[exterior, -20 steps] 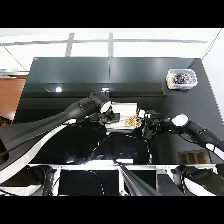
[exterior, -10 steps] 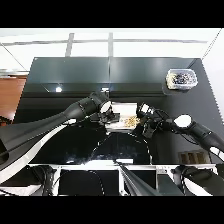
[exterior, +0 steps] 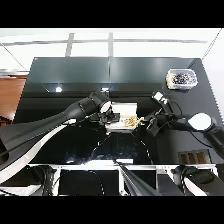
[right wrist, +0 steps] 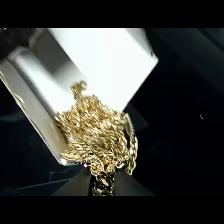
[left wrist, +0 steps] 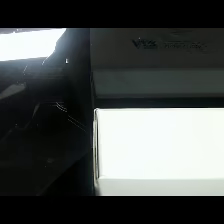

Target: Fold the box and place the chain.

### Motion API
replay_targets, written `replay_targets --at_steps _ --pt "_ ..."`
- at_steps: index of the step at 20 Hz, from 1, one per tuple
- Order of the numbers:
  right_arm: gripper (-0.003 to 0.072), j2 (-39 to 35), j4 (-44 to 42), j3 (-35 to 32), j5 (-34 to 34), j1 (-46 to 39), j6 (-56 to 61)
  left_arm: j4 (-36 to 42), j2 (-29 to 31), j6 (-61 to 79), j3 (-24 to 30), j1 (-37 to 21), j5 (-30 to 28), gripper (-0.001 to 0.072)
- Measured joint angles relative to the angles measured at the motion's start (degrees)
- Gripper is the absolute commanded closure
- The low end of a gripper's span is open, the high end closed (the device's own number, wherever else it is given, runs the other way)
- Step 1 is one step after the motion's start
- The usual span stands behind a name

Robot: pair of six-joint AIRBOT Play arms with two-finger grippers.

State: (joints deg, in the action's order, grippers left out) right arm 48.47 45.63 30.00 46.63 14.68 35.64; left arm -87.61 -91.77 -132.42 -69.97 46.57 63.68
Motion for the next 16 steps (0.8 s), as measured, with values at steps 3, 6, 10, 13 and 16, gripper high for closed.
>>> replay_targets --at_steps 3,6,10,13,16 --pt "0.0665 -0.87 -2.03 4.26 3.82 -0.17 3.37 0.02 0.0 0.0 0.0 0.0 0.0 0.0677" --pt "0.0665 -1.2 -8.68 8.68 5.9 -0.22 4.92 0.04 0.0 0.02 0.0 0.0 0.0 0.0677" --pt "0.0665 -1.36 -18.73 13.73 7.58 -0.22 5.6 0.07 0.0 0.02 0.0 0.0 0.0 0.0677" --pt "0.0665 -1.4 -24.68 15.63 7.96 -0.24 5.81 0.07 0.0 0.0 0.0 0.0 0.0 0.0677" --pt "0.0664 -0.9 -26.88 16.37 7.56 -0.22 6.97 0.07 0.0 0.0 0.0 0.0 0.0 0.0677"
